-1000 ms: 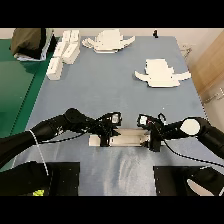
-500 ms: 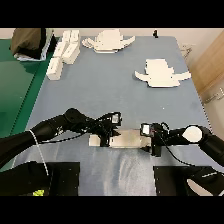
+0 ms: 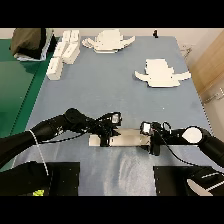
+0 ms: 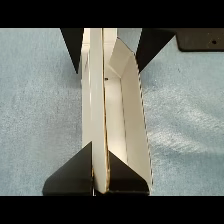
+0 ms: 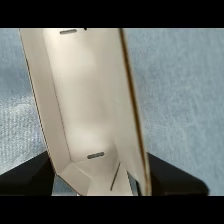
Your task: Fold the box.
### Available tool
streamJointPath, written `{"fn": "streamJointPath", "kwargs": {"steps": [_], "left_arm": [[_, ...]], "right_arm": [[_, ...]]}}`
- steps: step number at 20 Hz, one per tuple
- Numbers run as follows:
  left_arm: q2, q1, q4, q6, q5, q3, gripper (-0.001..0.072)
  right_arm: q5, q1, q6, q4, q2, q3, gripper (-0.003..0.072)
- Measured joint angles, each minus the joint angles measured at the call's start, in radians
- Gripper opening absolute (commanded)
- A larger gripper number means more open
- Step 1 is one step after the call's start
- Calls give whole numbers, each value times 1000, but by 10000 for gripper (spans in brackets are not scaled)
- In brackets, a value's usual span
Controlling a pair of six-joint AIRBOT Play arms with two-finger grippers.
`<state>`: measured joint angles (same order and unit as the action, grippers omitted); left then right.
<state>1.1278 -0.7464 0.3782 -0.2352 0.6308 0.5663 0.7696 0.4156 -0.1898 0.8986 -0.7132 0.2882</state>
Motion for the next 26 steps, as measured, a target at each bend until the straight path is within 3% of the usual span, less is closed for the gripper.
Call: {"fn": "streamJointPath", "kwargs": {"steps": [11, 13, 17, 19, 23, 26], "left_arm": [[0, 0, 0, 0, 0, 0, 18], [0, 0, 0, 0, 0, 0, 18], [0, 0, 0, 0, 0, 0, 18], [0, 0, 0, 0, 1, 0, 18], [0, 0, 0, 0, 2, 0, 18], [0, 0, 1, 0, 4, 0, 17]], "right_arm": [[-34, 0, 27, 4, -116, 39, 701], [-30, 0, 37, -6, -134, 45, 563], [-12, 0, 49, -21, -161, 50, 562], [6, -1, 50, -24, -167, 50, 517], [40, -2, 45, -26, -169, 50, 518], [66, -2, 42, -23, -167, 49, 597]]}}
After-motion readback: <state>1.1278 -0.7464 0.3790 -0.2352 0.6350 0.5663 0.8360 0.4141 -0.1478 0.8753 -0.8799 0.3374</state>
